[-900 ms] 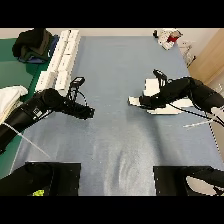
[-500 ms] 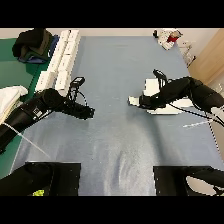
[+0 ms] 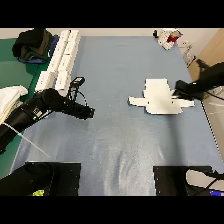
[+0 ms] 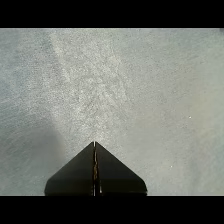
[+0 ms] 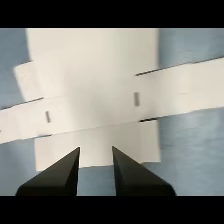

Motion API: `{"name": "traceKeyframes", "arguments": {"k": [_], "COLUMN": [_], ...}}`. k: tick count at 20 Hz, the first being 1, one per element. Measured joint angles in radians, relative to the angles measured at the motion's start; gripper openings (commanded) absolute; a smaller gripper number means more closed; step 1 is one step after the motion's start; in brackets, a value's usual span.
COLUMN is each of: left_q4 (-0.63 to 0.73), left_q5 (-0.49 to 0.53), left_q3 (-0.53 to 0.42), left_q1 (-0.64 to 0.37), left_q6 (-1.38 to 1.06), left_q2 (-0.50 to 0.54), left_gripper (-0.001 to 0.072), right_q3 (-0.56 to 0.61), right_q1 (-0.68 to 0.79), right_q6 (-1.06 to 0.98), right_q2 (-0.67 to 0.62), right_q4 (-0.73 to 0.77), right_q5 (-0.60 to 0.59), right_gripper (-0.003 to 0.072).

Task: Fold the box.

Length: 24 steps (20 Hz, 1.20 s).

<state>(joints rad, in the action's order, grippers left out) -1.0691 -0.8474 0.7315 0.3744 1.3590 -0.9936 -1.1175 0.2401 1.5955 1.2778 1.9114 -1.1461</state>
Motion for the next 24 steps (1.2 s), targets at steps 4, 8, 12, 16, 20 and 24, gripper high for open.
{"name": "traceKeyframes", "arguments": {"k": [4, 8, 12, 16, 20, 24], "left_q4": [0.000, 0.000, 0.003, 0.005, 0.012, 0.017], "left_q5": [0.015, 0.029, 0.034, 0.035, 0.037, 0.037], "left_q3": [0.000, 0.000, 0.000, 0.000, 0.000, 0.000], "left_q1": [0.000, 0.000, 0.000, 0.000, 0.000, 0.000], "left_q6": [0.000, 0.000, 0.000, 0.000, 0.000, 0.000], "left_q2": [0.000, 0.000, 0.000, 0.000, 0.000, 0.000], "left_gripper": [0.0011, 0.0012, 0.0011, 0.0012, 0.0012, 0.0012], "right_q3": [-0.080, -0.169, -0.270, -0.350, -0.377, -0.387], "right_q1": [0.254, 0.401, 0.449, 0.463, 0.463, 0.458], "right_q6": [0.157, 0.314, 0.385, 0.431, 0.483, 0.525], "right_q2": [0.105, 0.262, 0.403, 0.499, 0.562, 0.602], "right_q4": [0.033, 0.160, 0.216, 0.237, 0.246, 0.283], "right_q5": [-0.057, -0.147, -0.195, -0.217, -0.232, -0.266], "right_gripper": [0.0323, 0.0323, 0.0323, 0.0323, 0.0323, 0.0323]}}
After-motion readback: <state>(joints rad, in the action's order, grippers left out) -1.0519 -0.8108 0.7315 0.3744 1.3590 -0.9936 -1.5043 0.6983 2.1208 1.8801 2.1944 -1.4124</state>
